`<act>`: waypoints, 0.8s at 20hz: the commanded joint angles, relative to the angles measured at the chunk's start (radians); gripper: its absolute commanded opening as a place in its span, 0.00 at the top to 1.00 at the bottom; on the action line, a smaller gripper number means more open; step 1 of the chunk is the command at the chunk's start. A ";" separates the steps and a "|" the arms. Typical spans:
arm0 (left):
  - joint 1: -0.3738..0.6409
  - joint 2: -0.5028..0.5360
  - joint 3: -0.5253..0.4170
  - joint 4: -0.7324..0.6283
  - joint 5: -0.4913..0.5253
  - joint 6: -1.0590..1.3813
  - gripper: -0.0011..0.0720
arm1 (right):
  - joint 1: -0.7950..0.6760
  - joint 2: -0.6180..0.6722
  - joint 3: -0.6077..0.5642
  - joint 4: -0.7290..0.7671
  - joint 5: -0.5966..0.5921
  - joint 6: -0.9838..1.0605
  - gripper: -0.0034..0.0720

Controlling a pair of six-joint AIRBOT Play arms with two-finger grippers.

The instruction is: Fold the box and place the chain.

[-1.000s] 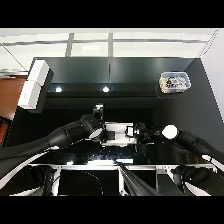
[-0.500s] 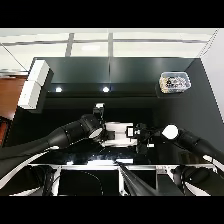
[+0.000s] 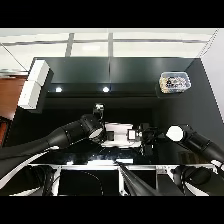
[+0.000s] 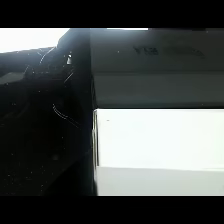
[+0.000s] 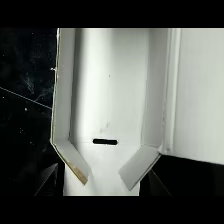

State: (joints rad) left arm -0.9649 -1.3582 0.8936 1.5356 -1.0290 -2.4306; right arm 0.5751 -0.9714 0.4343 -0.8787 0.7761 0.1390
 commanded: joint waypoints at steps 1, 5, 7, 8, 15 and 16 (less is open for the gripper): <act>0.000 0.000 0.000 0.000 0.000 0.000 0.95 | 0.022 -0.012 0.002 -0.008 -0.018 -0.020 0.16; 0.000 0.000 0.000 0.000 0.000 0.000 0.95 | 0.028 -0.025 0.002 0.127 -0.026 -0.019 0.78; 0.000 0.000 0.000 0.000 0.000 0.000 0.95 | 0.028 -0.026 0.001 0.208 -0.040 -0.019 0.78; 0.000 0.000 0.000 0.000 0.000 0.000 0.95 | 0.029 -0.026 -0.001 0.241 -0.057 -0.019 0.78; 0.000 0.000 0.000 0.001 0.006 0.000 0.95 | 0.040 -0.105 -0.001 0.301 -0.082 -0.019 0.78; 0.000 0.000 0.000 0.001 0.005 0.000 0.95 | 0.040 -0.114 -0.001 0.299 -0.081 -0.018 0.78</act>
State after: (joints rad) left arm -0.9649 -1.3582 0.8936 1.5368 -1.0294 -2.4306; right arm 0.6102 -1.0554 0.4343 -0.6018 0.6975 0.1204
